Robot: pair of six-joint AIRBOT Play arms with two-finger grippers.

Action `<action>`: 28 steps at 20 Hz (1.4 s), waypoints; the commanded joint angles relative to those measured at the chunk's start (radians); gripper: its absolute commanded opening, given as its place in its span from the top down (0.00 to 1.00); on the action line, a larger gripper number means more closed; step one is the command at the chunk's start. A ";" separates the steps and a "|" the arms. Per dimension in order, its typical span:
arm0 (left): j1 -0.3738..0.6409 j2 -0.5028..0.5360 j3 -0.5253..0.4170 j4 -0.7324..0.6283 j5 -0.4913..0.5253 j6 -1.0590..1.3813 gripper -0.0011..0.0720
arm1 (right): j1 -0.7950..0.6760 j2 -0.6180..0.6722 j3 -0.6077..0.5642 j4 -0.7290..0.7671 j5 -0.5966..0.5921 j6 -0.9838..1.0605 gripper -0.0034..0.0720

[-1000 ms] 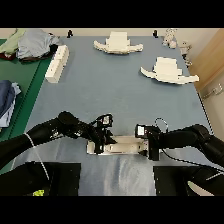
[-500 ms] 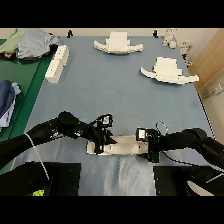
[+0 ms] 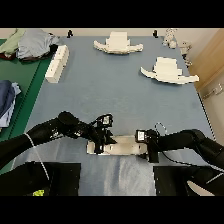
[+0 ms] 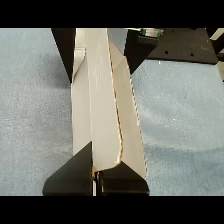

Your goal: Fold the box.

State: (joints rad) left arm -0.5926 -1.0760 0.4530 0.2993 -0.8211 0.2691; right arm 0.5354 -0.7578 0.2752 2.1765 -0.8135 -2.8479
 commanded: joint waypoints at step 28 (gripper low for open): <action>0.000 0.001 0.000 -0.015 -0.001 0.000 0.96 | 0.000 -0.003 -0.008 -0.012 -0.006 -0.014 0.24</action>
State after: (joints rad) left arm -0.5926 -1.0756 0.4526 0.2977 -0.8207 0.2695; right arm 0.5350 -0.7612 0.2672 2.1654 -0.8196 -2.8624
